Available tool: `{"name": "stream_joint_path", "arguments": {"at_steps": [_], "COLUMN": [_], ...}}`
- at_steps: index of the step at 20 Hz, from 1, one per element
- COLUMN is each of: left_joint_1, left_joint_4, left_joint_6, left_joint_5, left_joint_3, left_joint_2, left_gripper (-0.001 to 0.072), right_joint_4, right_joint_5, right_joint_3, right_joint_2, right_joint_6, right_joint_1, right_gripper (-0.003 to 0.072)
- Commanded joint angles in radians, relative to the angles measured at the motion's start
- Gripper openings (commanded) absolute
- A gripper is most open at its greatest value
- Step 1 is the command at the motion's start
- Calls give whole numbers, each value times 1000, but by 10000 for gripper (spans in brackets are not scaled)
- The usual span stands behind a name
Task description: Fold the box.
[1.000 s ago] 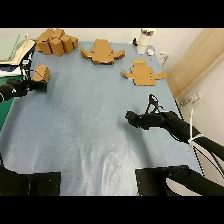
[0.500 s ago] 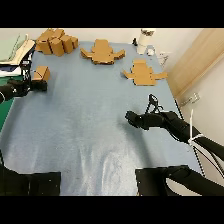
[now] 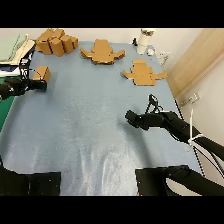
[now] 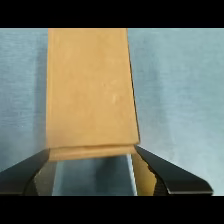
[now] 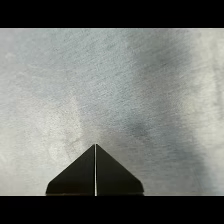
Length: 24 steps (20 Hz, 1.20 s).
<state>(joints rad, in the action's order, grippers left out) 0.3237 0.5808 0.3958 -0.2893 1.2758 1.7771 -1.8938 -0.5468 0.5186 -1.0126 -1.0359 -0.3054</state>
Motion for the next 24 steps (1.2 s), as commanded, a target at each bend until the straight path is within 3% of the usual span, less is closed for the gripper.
{"name": "stream_joint_path", "arguments": {"at_steps": [1,4,7,8,9,10,15,19,24], "left_joint_1": [39,58,47,38,23,3,-243,-496,-616], "left_joint_4": [342,419,413,411,411,410,409,411,406], "left_joint_6": [295,372,376,388,386,389,546,660,784], "left_joint_5": [-220,-410,-505,-532,-578,-600,-714,-709,-669], "left_joint_3": [1,1,1,1,1,1,5,8,8], "left_joint_2": [-43,-93,-159,-183,-210,-234,-288,-282,-246], "left_gripper": [707,707,696,462,108,14,13,13,13], "right_joint_4": [-18,-34,-54,-53,-51,-51,-48,-48,-23], "right_joint_5": [0,-7,-35,-53,-74,-90,-204,-333,-428], "right_joint_3": [1,1,4,12,29,51,275,521,690], "right_joint_2": [0,0,0,-2,-5,-12,-157,-352,-511], "right_joint_6": [0,0,-1,-4,-14,-30,-151,-224,-309], "right_joint_1": [0,0,0,0,0,0,0,-4,-55], "right_gripper": [4,4,4,4,4,4,4,4,4]}}
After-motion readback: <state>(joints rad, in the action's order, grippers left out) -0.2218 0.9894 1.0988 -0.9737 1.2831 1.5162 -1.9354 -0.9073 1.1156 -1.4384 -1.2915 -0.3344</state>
